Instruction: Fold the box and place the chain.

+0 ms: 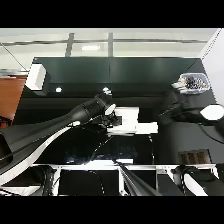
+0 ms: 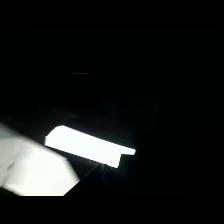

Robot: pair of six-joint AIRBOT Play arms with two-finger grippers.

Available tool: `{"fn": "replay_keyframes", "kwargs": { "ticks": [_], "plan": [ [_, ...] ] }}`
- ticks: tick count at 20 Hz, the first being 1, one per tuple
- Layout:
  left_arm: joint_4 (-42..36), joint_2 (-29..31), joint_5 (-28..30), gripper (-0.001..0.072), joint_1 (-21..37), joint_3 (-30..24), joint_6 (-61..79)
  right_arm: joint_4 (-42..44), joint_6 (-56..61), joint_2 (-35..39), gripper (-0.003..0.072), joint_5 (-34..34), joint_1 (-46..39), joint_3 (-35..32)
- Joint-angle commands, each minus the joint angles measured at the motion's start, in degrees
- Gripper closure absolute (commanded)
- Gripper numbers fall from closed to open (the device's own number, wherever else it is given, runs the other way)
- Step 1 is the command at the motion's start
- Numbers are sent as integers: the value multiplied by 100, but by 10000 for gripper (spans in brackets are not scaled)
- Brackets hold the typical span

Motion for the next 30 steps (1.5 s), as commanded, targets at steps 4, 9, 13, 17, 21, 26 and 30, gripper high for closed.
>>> {"fn": "replay_keyframes", "kwargs": {
  "ticks": [4,9,13,17,21,26,30],
  "plan": [
    [2,-4,-4,682,0,-2,-4,929,1202,-372,673,667,-1891,-935],
    [2,-7,-4,682,0,-2,-4,2264,-343,-2166,671,1541,-1082,-946],
    [2,-7,-4,682,0,-2,-4,2697,-743,-2409,671,1482,-310,-697],
    [2,-13,-2,682,0,-2,-4,2686,-743,-2409,670,1725,-175,-221],
    [2,-28,0,682,0,-2,-4,2695,-739,-2404,109,2234,-173,188],
    [-4,-142,-48,682,0,-2,-4,2686,-439,-2404,107,2533,212,356],
    [-26,-142,-52,683,20,0,-4,2632,-162,-2402,108,2006,850,487]
  ]
}}
